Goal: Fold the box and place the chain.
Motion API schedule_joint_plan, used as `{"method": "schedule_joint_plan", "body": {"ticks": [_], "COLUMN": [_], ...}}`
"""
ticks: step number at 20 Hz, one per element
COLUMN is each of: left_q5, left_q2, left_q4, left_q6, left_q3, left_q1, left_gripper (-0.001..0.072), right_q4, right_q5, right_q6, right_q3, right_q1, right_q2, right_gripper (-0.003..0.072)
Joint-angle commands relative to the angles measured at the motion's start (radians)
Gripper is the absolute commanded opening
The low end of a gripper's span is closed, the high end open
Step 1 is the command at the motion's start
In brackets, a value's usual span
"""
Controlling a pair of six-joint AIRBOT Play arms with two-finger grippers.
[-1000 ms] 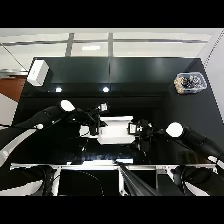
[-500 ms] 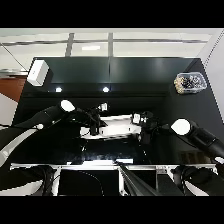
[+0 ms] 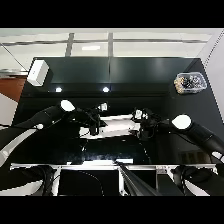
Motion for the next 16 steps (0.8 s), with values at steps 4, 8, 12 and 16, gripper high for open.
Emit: {"method": "schedule_joint_plan", "body": {"ticks": [4, 8, 12, 16], "left_q5": [-0.002, -0.002, -0.002, -0.002], "left_q2": [0.0, 0.0, 0.0, 0.0], "left_q4": [0.0, 0.0, 0.0, 0.0], "left_q6": [0.0, 0.0, 0.0, 0.0], "left_q3": [0.001, 0.002, 0.002, 0.002], "left_q1": [-0.001, 0.0, -0.001, -0.001], "left_gripper": [0.003, 0.003, 0.003, 0.003], "right_q4": [0.101, 0.093, 0.081, 0.079], "right_q5": [0.087, 0.118, 0.125, 0.124], "right_q6": [-0.11, -0.113, -0.167, -0.227], "right_q3": [0.0, -0.001, -0.006, -0.006], "right_q1": [-0.002, -0.002, -0.002, -0.002], "right_q2": [-0.075, -0.093, -0.123, -0.15], "right_gripper": [0.0712, 0.0712, 0.0706, 0.0705]}}
